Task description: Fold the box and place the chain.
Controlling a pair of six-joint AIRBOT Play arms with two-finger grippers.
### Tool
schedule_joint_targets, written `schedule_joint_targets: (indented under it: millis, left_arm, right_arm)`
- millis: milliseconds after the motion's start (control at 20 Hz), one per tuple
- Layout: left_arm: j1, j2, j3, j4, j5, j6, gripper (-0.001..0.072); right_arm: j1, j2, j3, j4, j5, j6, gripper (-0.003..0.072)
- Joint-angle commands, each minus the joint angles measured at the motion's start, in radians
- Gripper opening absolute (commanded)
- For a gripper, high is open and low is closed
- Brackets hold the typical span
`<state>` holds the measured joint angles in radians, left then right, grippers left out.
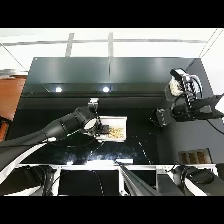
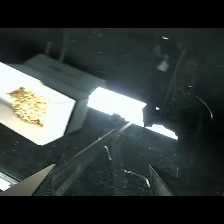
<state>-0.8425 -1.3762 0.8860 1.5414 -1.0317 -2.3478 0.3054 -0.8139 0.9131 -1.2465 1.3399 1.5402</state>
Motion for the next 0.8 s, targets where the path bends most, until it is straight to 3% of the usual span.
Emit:
schedule_joint_targets:
  millis: [0, 50, 100, 150, 200, 450, 600, 750]
  left_arm:
    - [0.001, 0.0, 0.001, -0.014, -0.003, -0.002, 0.0034]
    - [0.001, 0.0, 0.001, -0.018, -0.003, -0.002, 0.014]
    - [0.002, 0.001, 0.002, -0.035, -0.003, -0.002, 0.0361]
    - [0.001, 0.001, 0.006, -0.036, -0.01, 0.001, 0.0525]
    - [0.001, 0.001, 0.017, -0.035, -0.029, 0.011, 0.0624]
    - [0.001, 0.04, 0.126, 0.008, -0.22, 0.148, 0.0637]
    - [0.001, 0.18, 0.136, 0.054, -0.345, 0.308, 0.0637]
    - [0.043, 0.355, 0.125, 0.034, -0.392, 0.707, 0.0637]
  right_arm:
    - [-0.012, 0.007, -0.037, 0.006, -0.026, -0.003, 0.0704]
    - [-0.012, 0.007, -0.045, 0.016, -0.024, -0.003, 0.0704]
    - [-0.012, 0.007, -0.05, 0.022, -0.024, -0.003, 0.0704]
    - [-0.012, 0.007, -0.054, 0.023, -0.024, -0.003, 0.0704]
    - [-0.012, 0.007, -0.056, 0.023, -0.023, -0.003, 0.0704]
    - [-0.012, 0.007, -0.058, 0.011, -0.038, -0.008, 0.0704]
    - [-0.012, 0.007, -0.058, -0.007, -0.079, -0.013, 0.0704]
    - [-0.012, 0.007, -0.057, -0.074, -0.079, -0.011, 0.0704]
